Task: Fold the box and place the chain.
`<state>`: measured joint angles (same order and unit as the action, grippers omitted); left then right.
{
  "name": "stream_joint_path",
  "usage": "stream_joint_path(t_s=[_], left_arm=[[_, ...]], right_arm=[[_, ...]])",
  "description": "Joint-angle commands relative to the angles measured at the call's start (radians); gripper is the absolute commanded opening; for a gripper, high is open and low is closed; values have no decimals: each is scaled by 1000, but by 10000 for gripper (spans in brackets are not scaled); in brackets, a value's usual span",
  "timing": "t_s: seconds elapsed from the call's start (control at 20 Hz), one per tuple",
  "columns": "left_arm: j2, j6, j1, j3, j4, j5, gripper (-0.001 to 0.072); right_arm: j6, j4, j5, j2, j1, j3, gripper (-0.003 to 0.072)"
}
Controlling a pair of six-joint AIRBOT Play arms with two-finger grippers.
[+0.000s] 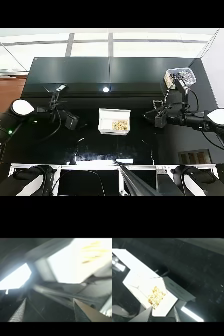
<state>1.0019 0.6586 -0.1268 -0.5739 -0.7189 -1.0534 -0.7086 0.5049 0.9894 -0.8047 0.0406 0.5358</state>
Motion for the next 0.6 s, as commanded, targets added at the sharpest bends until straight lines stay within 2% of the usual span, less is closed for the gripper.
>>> stream_joint_path(t_s=[0.0, 0.05, 0.15, 0.25, 0.3, 0.35, 0.55], left_arm=[[45, -689, -33, 63, 220, 6, 715], [60, -778, -75, 63, 212, 32, 715], [81, -869, -158, 62, 163, 144, 714], [103, -896, -237, 48, -9, 249, 713], [120, -898, -270, 27, -121, 259, 712], [151, -896, -294, 1, -146, 259, 712], [246, -892, -306, -70, -47, 257, 712]], right_arm=[[-27, 2, -5, 1, -1, 0, 320], [-44, 2, -6, 1, -1, 0, 320], [-66, 2, -5, 1, -1, 0, 320], [-66, 2, -2, 1, -1, 0, 320], [-66, 2, -2, 1, -1, 0, 320], [-67, 2, -2, 1, -1, 0, 320], [-67, 2, -2, 1, -1, 0, 320]])
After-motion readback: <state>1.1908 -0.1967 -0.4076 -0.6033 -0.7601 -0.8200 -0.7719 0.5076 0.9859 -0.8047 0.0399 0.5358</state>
